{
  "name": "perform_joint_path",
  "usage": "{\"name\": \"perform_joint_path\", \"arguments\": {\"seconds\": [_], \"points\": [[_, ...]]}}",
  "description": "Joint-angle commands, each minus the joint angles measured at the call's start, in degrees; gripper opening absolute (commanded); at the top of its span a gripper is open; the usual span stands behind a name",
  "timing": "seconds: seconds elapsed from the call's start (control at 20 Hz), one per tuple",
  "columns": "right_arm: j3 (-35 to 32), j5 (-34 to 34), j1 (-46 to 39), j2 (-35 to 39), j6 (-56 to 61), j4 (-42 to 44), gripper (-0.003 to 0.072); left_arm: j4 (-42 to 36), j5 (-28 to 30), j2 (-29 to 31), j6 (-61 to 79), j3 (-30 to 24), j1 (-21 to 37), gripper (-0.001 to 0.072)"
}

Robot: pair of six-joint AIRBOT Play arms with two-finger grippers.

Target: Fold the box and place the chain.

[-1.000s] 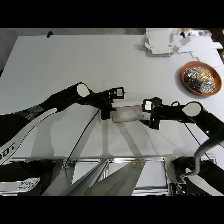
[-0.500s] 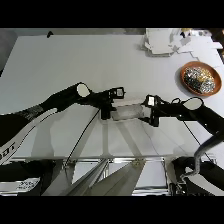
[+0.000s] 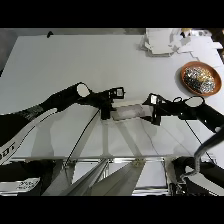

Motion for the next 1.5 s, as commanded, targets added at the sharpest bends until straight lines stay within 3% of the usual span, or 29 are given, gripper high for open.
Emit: {"name": "perform_joint_path", "arguments": {"seconds": [0.0,0.25,0.7,1.15,1.25,1.45], "points": [[1.0,0.2,-0.1,-2.3,-2.9,1.4,0.0689,0.0,0.0,0.0,0.0,0.0,0.0,0.0010],[5.2,3.5,0.2,-7.2,-4.4,1.9,0.0689,0.0,0.0,0.0,0.0,0.0,0.0,0.0010],[4.9,7.8,3.0,-9.3,-1.4,0.0,0.0657,0.0,0.0,0.0,0.0,0.0,0.0,0.0010],[2.9,7.0,3.1,-9.5,0.1,-0.9,0.0625,0.0,0.0,0.0,0.0,0.0,0.0,0.0010],[2.9,6.9,3.1,-10.4,-1.4,-0.8,0.0535,0.0,0.0,0.0,0.0,0.0,0.0,0.0010],[2.9,5.3,3.1,-11.4,-3.9,-0.2,0.0524,0.0,0.0,0.0,0.0,0.0,0.0,0.0010]]}}
